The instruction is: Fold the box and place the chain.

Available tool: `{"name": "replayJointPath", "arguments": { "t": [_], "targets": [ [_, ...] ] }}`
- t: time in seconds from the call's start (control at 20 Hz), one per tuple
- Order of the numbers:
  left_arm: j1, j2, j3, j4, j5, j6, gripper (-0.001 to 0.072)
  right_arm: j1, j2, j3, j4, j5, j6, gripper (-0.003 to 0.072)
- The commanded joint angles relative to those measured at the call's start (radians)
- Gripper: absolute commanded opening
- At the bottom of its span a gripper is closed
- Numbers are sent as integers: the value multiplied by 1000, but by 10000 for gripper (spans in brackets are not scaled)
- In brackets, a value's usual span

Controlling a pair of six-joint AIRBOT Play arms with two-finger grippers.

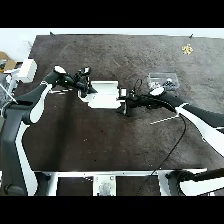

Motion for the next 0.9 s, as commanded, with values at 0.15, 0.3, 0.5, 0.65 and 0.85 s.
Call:
{"name": "replayJointPath", "arguments": {
  "t": [0.15,0.3,0.5,0.65,0.85],
  "targets": [
    [0,0,0,-2,0,0,11,58,-24,7,-49,-135,18,679],
    [0,0,0,-2,1,0,11,59,-29,7,-51,-220,26,679],
    [0,0,0,-2,0,0,12,11,-2,11,24,-220,27,679],
    [0,0,0,-2,0,0,12,-26,5,56,40,-154,28,679],
    [0,0,0,-3,1,0,12,-48,-10,126,69,-77,29,679]
  ]
}}
